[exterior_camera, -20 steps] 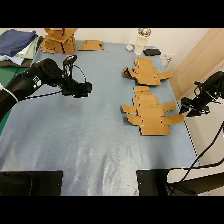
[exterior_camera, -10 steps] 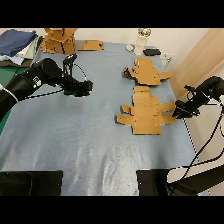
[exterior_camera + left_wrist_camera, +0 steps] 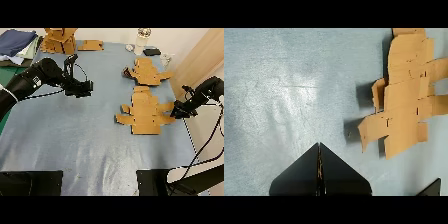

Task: Fold the box.

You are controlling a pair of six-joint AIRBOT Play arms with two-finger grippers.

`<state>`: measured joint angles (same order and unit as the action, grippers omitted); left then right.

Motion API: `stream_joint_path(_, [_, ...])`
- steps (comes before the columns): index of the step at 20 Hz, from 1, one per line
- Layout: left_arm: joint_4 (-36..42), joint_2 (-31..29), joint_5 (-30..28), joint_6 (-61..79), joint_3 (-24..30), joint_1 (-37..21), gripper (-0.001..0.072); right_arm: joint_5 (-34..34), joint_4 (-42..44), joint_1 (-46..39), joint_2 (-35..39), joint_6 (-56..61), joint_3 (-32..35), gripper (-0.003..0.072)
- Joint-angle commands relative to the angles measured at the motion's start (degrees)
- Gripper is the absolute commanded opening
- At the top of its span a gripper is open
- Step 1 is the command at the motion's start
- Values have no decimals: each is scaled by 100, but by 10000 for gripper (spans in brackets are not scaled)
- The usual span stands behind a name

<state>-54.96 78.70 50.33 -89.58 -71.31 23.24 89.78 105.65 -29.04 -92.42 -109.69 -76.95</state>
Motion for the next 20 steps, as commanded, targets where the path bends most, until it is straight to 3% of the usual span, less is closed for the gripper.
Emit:
stream_joint_path(1, [98, 0, -2, 59, 0, -2, 17, -90, 752, 31, -2, -249, 271, 295])
stream_joint_path(2, [186, 0, -4, 186, -2, -2, 16, -129, 1084, 81, -2, -297, 420, 242])
stream_joint_path(3, [330, 0, 7, 337, -7, -7, 17, -146, 1440, 164, -2, -496, 544, 84])
stream_joint_path(4, [525, -9, 39, 546, -7, -7, 17, -162, 1707, 275, -2, -636, 595, 1])
stream_joint_path(7, [1283, -92, 306, 1172, -13, -92, 18, -339, 1954, 651, 74, -651, 597, 0])
stream_joint_path(8, [1596, -133, 459, 1368, -17, -170, 162, -470, 1993, 800, 125, -629, 597, 0])
stream_joint_path(9, [1869, -168, 616, 1423, -17, -267, 426, -540, 2015, 955, 177, -629, 599, -1])
stream_joint_path(10, [2083, -201, 809, 1456, -17, -369, 485, -579, 2033, 1169, 238, -629, 636, -1])
stream_joint_path(14, [2197, -339, 1537, 1943, -15, -675, 485, -1047, 2081, 2149, 798, -629, 1266, -3])
stream_joint_path(17, [2199, -378, 2109, 2205, 2, -960, 485, -1882, 2085, 2798, 1711, -490, 2249, -4])
stream_joint_path(20, [2199, -378, 2371, 2446, 131, -1294, 485, -2011, 2057, 3412, 2706, 85, 3338, -4])
